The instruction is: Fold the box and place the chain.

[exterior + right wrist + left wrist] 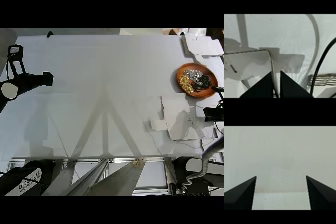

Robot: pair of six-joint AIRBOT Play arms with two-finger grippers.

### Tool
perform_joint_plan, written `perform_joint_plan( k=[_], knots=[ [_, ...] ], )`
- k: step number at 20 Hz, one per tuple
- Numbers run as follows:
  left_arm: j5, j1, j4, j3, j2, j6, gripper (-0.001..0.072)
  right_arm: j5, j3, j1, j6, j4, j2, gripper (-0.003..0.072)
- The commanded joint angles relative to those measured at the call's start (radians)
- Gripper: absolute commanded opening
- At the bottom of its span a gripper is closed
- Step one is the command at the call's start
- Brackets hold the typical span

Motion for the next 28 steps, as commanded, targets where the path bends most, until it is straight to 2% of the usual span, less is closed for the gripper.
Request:
perform_joint_plan(
  k=[1, 10, 12, 16, 18, 21, 23, 28],
  knots=[
    [0.0, 0.0, 0.0, 0.0, 0.001, 0.0, 0.0694, 0.014, 0.001, 0.0, -0.014, 0.006, -0.01, 0.0011],
    [0.0, 0.0, 0.0, 0.0, 0.001, 0.0, 0.0694, 0.063, 0.0, 0.0, -0.066, 0.045, 0.04, 0.0013],
    [0.0, 0.0, 0.0, 0.0, 0.001, 0.0, 0.0694, 0.06, 0.0, 0.0, -0.067, 0.132, 0.055, 0.0012],
    [0.0, 0.0, 0.0, 0.0, 0.001, 0.0, 0.0694, 0.071, 0.0, 0.002, -0.16, 0.454, 0.06, 0.0014],
    [0.0, 0.0, 0.0, 0.0, 0.001, 0.0, 0.0694, 0.068, 0.0, 0.024, -0.175, 0.536, 0.06, 0.0013],
    [0.0, 0.0, 0.0, 0.0, 0.001, 0.0, 0.0694, 0.06, 0.0, 0.107, -0.216, 0.547, 0.06, 0.0013],
    [0.0, 0.0, 0.0, 0.0, 0.001, 0.0, 0.0694, 0.043, 0.0, 0.179, -0.257, 0.605, 0.06, 0.0013],
    [0.0, 0.0, 0.0, 0.0, 0.001, 0.0, 0.0694, -0.025, 0.0, 0.368, -0.355, 0.954, 0.06, 0.0013]
  ],
)
